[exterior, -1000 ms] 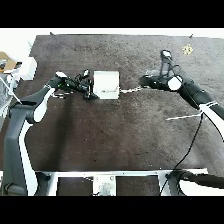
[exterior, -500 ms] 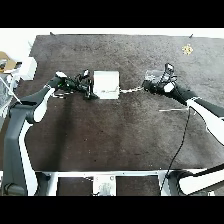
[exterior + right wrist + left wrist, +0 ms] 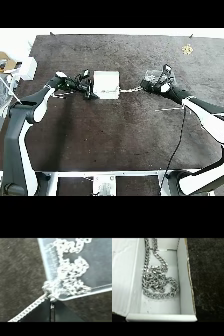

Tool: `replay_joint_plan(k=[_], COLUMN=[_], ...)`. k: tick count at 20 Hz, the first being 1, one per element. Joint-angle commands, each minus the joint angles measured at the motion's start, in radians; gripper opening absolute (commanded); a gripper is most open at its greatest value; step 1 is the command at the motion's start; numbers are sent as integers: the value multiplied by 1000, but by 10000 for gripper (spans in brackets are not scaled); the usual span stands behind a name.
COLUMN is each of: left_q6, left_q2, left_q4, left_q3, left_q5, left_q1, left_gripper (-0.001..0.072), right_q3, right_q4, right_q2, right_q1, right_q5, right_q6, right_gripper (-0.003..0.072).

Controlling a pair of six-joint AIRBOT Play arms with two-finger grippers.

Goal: Fold the box and place the chain.

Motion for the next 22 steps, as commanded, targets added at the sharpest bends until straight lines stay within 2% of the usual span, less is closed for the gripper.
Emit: replay_joint_plan(k=[1,6,8,11,13,16,19,22], left_q6=[0,0,0,0,0,0,0,0], left_q2=[0,0,0,0,0,0,0,0], left_q4=[0,0,0,0,0,0,0,0], left_q3=[0,0,0,0,0,0,0,0], left_q5=[0,0,0,0,0,0,0,0], left_q1=[0,0,0,0,0,0,-1,0], left_gripper=[354,354,354,354,354,354,354,354], right_q3=[1,1,1,5,43,80,79,79], right_q4=[-10,-79,-80,-83,-97,-117,-115,-113], right_q2=[31,275,383,489,486,434,348,237], right_q1=[39,141,203,318,374,440,483,507], right_q5=[2,61,-15,-213,-264,-261,-194,-72], right_q6=[-6,-27,-37,-64,-66,-66,-53,-31], right_gripper=[0,0,0,0,0,0,0,1])
